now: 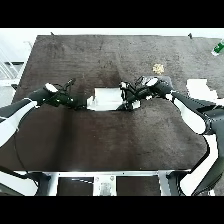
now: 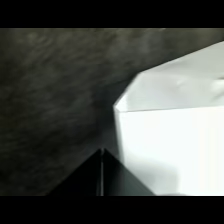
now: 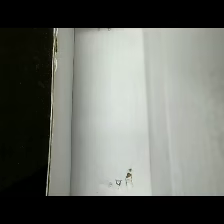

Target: Fold the box and place the chain.

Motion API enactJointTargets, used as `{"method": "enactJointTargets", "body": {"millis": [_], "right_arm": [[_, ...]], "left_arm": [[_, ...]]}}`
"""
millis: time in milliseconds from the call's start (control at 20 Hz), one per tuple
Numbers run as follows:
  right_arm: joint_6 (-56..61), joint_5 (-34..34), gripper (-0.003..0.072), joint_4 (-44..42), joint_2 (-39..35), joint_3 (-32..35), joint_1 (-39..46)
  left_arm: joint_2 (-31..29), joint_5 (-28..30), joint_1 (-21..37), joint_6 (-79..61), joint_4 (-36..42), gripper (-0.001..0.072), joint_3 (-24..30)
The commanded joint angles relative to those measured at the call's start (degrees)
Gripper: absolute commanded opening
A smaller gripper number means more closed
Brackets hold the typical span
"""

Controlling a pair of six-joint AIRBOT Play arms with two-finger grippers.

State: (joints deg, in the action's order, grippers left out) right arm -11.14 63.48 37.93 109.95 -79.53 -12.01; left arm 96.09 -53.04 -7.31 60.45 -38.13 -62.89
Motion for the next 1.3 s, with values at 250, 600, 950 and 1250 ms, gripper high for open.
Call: {"method": "enactJointTargets", "body": {"millis": [250,600,950,1250], "right_arm": [[0.0,0.0,0.0512,0.0,0.0,0.0,0.0],[0.0,0.0,0.0512,0.0,0.0,0.0,0.0],[0.0,0.0,0.0512,0.0,0.0,0.0,0.0],[0.0,0.0,0.0512,0.0,0.0,0.0,0.0]], "left_arm": [[-1.9,-0.3,0.0,-3.1,3.1,0.0153,-0.1],[-2.3,-2.4,0.0,-7.0,7.5,0.0259,-0.1],[-2.3,-4.2,0.0,-8.0,10.7,0.0303,-0.1],[-2.3,-3.6,0.0,-8.4,12.5,0.0366,0.0]]}}
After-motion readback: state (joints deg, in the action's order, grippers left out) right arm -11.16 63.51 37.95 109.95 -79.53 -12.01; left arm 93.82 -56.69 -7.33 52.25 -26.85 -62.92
